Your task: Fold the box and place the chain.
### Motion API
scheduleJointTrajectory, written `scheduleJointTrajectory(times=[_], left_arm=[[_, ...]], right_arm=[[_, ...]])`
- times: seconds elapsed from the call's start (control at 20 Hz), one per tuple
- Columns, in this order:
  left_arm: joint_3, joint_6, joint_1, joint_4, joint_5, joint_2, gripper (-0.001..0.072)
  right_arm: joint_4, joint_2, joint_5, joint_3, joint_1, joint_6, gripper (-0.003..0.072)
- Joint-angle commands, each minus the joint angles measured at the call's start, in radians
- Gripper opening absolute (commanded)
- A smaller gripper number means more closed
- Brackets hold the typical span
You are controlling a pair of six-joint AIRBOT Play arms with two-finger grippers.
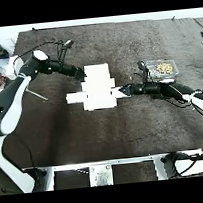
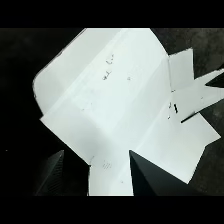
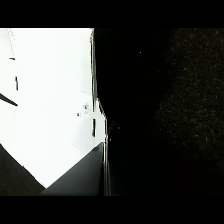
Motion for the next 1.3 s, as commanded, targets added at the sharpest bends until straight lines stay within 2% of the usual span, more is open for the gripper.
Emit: scheduleJointTrajectory(times=[0.0,0.3,0.55,0.75,0.85,0.95,1.0,1.05,1.1,1.15,1.25], left_arm=[[0.174,-0.065,0.001,0.032,-0.184,-0.141,0.0493],[0.187,-0.031,0.002,-0.014,-0.201,-0.193,0.0492],[0.188,0.023,0.01,-0.202,-0.278,-0.245,0.048],[0.188,0.024,0.017,-0.214,-0.327,-0.275,0.0479],[0.189,0.025,0.017,-0.212,-0.312,-0.275,0.0403],[0.189,0.031,0.017,-0.211,-0.301,-0.275,0.0383],[0.189,0.031,0.017,-0.211,-0.289,-0.275,0.027],[0.189,0.031,0.017,-0.211,-0.281,-0.275,0.0268],[0.188,0.031,0.017,-0.211,-0.281,-0.275,0.0104],[0.188,0.031,0.017,-0.202,-0.281,-0.275,0.0041],[0.188,0.038,0.017,-0.169,-0.282,-0.275,0.0015]], right_arm=[[0.0,0.001,0.0,0.0,0.001,-0.008,-0.0018],[0.0,0.001,0.001,0.0,0.001,-0.019,-0.0018],[0.0,0.001,0.0,0.0,0.0,-0.019,-0.0018],[0.0,0.001,0.0,0.0,0.0,-0.019,-0.0018],[0.0,0.001,0.0,0.0,0.0,-0.019,-0.0018],[0.0,0.001,0.001,0.0,0.0,-0.019,-0.0018],[0.0,0.001,0.0,0.0,0.0,-0.02,-0.0018],[0.0,0.001,0.001,0.0,0.0,-0.019,-0.0018],[0.0,0.001,0.0,0.0,0.0,-0.02,-0.0018],[0.0,0.001,0.001,0.0,0.0,-0.019,-0.0017],[0.0,0.001,0.0,0.0,0.0,-0.019,-0.0017]])
